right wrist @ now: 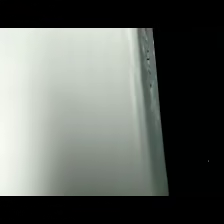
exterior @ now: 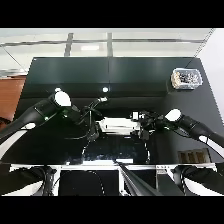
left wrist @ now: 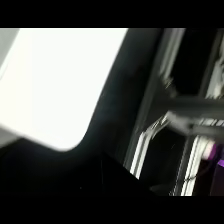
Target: Fold the box and place the chain.
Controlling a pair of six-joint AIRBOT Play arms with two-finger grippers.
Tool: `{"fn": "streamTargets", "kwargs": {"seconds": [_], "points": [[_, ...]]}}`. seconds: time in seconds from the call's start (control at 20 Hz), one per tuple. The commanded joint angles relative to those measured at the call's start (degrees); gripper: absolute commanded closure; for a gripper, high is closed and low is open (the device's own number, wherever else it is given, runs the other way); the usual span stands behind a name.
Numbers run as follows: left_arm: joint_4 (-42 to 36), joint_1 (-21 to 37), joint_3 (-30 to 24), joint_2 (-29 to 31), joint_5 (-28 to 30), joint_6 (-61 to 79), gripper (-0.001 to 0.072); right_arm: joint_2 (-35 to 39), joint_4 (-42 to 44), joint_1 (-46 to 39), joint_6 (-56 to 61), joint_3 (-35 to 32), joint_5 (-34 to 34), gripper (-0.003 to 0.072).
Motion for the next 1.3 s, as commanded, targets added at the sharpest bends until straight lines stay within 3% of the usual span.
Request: {"fn": "streamTargets", "kwargs": {"seconds": [0.0,0.25,0.45,0.65,0.75,0.95,1.25], "points": [[-10.91,0.24,-0.81,-1.01,10.12,7.65,0.0685,-0.04,0.02,0.02,-0.02,-0.02,-0.13,0.0458],[-17.33,2.93,0.02,-1.07,21.59,18.71,0.0685,-0.04,0.02,0.02,-0.02,-0.02,-0.13,0.0458],[-14.97,2.86,0.07,-1.84,31.56,18.80,0.0685,-0.04,0.02,0.02,-0.02,-0.02,-0.13,0.0458],[-6.60,2.84,0.13,-5.09,28.06,17.75,0.0685,-0.04,0.02,0.02,-0.02,-0.02,-0.13,0.0458],[-6.29,2.84,0.13,-6.47,27.78,17.62,0.0685,-0.04,0.02,0.02,-0.02,-0.02,-0.15,0.0458],[-6.08,2.86,0.13,-8.83,19.96,17.81,0.0684,-0.04,0.02,0.02,-0.02,-0.02,-0.13,0.0458],[-4.42,3.80,3.48,-9.90,20.33,21.68,0.0686,-0.04,0.02,0.02,-0.02,-0.02,-0.13,0.0458]]}}
